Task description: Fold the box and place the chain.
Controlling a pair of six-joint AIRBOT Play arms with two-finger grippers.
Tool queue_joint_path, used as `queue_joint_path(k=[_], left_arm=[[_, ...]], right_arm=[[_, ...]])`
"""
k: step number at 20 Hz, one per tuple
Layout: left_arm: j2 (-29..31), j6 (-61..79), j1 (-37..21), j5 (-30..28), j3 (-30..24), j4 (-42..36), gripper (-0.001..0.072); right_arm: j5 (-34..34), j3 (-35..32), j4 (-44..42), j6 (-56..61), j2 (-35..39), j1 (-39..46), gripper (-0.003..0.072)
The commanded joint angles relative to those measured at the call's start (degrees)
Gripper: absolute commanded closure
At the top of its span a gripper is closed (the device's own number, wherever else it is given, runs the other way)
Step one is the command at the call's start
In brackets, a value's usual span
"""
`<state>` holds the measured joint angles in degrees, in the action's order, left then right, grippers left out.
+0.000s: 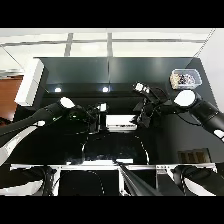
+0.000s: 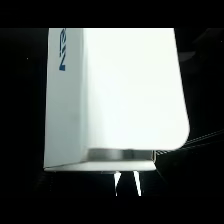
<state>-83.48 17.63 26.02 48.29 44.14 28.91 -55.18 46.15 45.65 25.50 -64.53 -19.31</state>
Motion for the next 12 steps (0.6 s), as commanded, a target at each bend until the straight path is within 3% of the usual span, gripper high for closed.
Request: queue_joint_path(k=[1,12], left_arm=[[0.0,0.0,0.0,0.0,0.0,0.0,0.0422],[0.0,0.0,0.0,0.0,0.0,0.0,0.0422]], right_arm=[[0.8,0.0,3.3,-1.0,-0.1,-1.5,0.0023],[0.0,0.0,4.2,-3.5,-0.5,-1.5,0.0024]])
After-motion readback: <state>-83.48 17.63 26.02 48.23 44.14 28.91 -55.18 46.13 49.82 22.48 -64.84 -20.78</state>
